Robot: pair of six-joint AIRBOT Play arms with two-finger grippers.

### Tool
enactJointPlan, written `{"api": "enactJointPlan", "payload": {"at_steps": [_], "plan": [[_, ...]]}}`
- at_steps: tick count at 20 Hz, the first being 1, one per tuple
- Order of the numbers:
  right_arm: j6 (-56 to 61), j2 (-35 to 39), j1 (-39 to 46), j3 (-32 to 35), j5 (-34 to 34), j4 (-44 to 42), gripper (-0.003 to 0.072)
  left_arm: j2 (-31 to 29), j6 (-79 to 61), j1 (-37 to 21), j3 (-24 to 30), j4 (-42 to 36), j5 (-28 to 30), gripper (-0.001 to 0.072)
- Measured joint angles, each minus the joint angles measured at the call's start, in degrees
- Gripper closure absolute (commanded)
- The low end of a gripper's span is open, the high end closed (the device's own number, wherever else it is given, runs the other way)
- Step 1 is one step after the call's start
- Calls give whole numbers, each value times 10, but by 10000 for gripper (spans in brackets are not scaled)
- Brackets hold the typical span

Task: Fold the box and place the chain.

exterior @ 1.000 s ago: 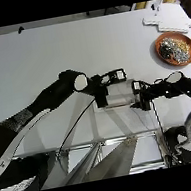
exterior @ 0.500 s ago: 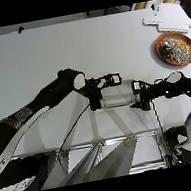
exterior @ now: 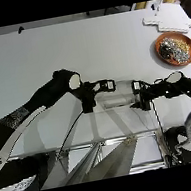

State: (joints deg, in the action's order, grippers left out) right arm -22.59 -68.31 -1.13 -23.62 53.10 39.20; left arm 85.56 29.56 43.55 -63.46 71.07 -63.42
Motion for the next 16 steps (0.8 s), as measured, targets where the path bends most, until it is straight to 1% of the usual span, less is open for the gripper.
{"api": "enactJointPlan", "payload": {"at_steps": [3,7,9,12,13,16], "plan": [[0,0,0,0,0,0,343,0,-98,-2,20,-26,47,298],[0,0,0,0,0,0,343,6,-164,-3,32,-56,92,306],[0,0,0,0,0,0,343,11,-179,-2,34,-72,101,432],[0,0,0,0,0,0,343,17,-189,7,36,-96,106,456],[0,0,0,0,0,0,343,20,-191,10,36,-102,108,517],[0,0,0,0,0,0,343,27,-195,13,36,-118,114,521]]}}
